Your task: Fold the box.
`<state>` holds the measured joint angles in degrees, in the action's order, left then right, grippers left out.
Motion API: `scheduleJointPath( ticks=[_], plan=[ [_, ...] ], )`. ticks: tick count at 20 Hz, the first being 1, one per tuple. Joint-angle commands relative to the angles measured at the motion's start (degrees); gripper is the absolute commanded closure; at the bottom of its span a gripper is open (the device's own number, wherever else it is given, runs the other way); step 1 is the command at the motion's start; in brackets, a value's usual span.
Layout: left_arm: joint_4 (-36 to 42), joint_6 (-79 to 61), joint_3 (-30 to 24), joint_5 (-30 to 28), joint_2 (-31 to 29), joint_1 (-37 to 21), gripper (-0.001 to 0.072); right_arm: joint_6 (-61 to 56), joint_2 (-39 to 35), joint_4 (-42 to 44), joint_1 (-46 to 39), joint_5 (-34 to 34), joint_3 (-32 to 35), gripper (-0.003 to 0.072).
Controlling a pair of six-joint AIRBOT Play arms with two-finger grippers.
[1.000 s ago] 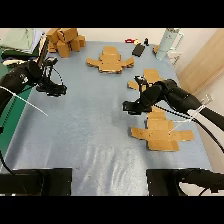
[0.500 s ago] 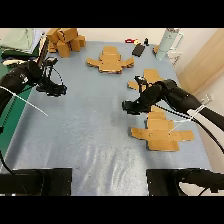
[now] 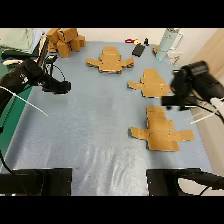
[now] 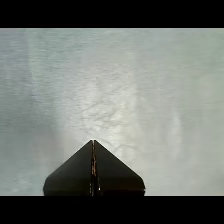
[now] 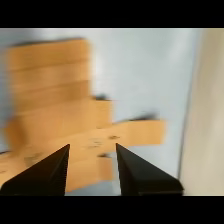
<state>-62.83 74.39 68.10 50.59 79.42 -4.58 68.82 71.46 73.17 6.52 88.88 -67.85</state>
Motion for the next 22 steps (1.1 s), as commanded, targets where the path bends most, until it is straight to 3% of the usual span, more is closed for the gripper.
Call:
scheduleJointPath(
  ticks=[1, 4, 9, 10, 11, 12, 22],
  plan=[
    [9.40, -0.02, 0.04, 1.09, 0.00, -0.04, 0.0696, 9.22, -0.28, -3.30, -14.49, 4.76, 1.97, 0.0233],
    [13.92, -0.04, 0.04, 1.99, 0.00, -0.04, 0.0696, 17.09, -0.22, 1.64, -27.19, 0.94, 4.87, 0.0233],
    [19.21, -3.26, 0.04, 5.22, 0.00, 0.33, 0.0693, 34.12, 3.85, 24.33, -46.16, -2.01, 7.58, 0.0233],
    [20.26, -3.72, 0.04, 6.29, 0.00, 0.72, 0.0515, 36.48, 4.79, 27.98, -48.06, -2.40, 7.58, 0.0232],
    [21.07, -4.50, 0.04, 7.15, 0.00, 1.18, 0.0103, 39.15, 5.66, 31.63, -49.55, -2.45, 7.58, 0.0232],
    [21.77, -4.55, 0.04, 7.56, 0.00, 1.64, 0.0066, 41.13, 6.62, 33.94, -50.53, -2.14, 7.58, 0.0232],
    [26.08, -4.57, 0.04, 20.74, 0.00, 3.13, 0.0067, 46.36, 10.73, 30.84, -50.60, -1.31, 8.37, 0.0243]
  ],
)
